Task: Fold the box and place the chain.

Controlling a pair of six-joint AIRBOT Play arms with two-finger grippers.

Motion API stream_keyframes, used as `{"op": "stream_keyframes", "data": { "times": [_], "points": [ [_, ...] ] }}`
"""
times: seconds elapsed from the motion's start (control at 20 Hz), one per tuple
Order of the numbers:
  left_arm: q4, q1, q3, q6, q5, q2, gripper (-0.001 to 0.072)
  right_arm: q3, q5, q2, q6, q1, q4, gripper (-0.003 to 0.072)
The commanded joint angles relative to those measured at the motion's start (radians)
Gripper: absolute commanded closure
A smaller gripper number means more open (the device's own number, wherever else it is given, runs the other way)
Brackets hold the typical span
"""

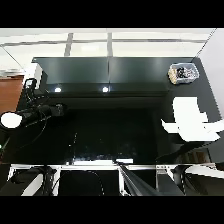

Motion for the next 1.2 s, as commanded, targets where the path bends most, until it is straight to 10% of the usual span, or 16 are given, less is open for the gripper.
{"op": "stream_keyframes", "data": {
  "times": [0.0, 0.15, 0.3, 0.35, 0.6, 0.9, 1.15],
  "points": [
    [-0.005, 0.000, 0.000, 0.000, -0.002, -0.001, 0.0005, 0.047, 0.134, -0.089, -0.185, 0.020, 0.010, -0.0026],
    [-0.005, 0.000, 0.000, 0.000, -0.010, -0.001, 0.0005, 0.047, 0.142, -0.097, -0.206, 0.065, -0.016, 0.0002],
    [-0.004, 0.000, 0.000, 0.001, -0.016, -0.001, 0.0005, 0.047, 0.204, -0.092, -0.205, 0.092, -0.097, 0.0592],
    [-0.004, 0.000, 0.000, 0.001, -0.018, -0.001, 0.0005, 0.047, 0.219, -0.082, -0.205, 0.098, -0.109, 0.0647],
    [-0.003, 0.000, 0.000, 0.001, -0.021, -0.001, 0.0005, -0.040, 0.214, 0.104, -0.204, 0.141, 0.093, 0.0675],
    [-0.005, 0.000, 0.000, 0.001, -0.033, -0.001, 0.0005, -0.430, 0.118, 0.396, -0.258, 0.414, 0.578, 0.0675],
    [-0.076, 0.000, 0.000, 0.002, -0.075, -0.004, 0.0005, -0.830, -0.222, 0.580, -0.438, 0.780, 1.022, 0.0675]
  ]
}}
